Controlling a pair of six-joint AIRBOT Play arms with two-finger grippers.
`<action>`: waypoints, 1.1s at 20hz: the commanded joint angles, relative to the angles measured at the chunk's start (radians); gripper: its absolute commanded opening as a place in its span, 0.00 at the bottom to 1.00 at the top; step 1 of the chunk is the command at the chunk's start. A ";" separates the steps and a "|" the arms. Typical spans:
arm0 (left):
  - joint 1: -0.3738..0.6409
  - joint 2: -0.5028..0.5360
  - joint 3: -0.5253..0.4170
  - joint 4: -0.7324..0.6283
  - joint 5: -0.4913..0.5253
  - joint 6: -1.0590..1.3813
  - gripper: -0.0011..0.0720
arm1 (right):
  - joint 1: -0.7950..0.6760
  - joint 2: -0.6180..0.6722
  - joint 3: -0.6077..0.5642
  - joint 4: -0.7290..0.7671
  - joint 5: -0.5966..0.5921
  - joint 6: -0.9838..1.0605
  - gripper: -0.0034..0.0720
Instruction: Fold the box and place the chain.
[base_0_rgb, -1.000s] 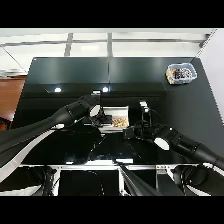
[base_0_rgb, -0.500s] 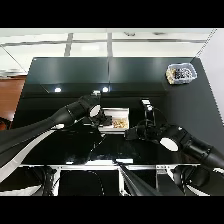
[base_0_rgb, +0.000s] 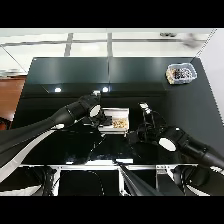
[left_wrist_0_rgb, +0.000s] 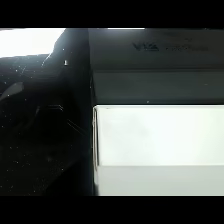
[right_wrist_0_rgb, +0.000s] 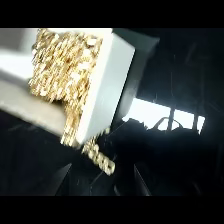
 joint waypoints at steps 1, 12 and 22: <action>0.000 0.001 0.001 0.001 0.002 -0.001 0.06 | 0.001 -0.101 -0.008 0.007 -0.152 -0.011 0.64; 0.000 0.001 0.001 0.001 0.002 0.000 0.06 | 0.001 -0.130 -0.005 0.006 -0.207 -0.077 0.36; 0.000 0.001 0.001 0.001 0.002 0.000 0.06 | 0.000 -0.129 -0.005 0.006 -0.150 -0.084 0.17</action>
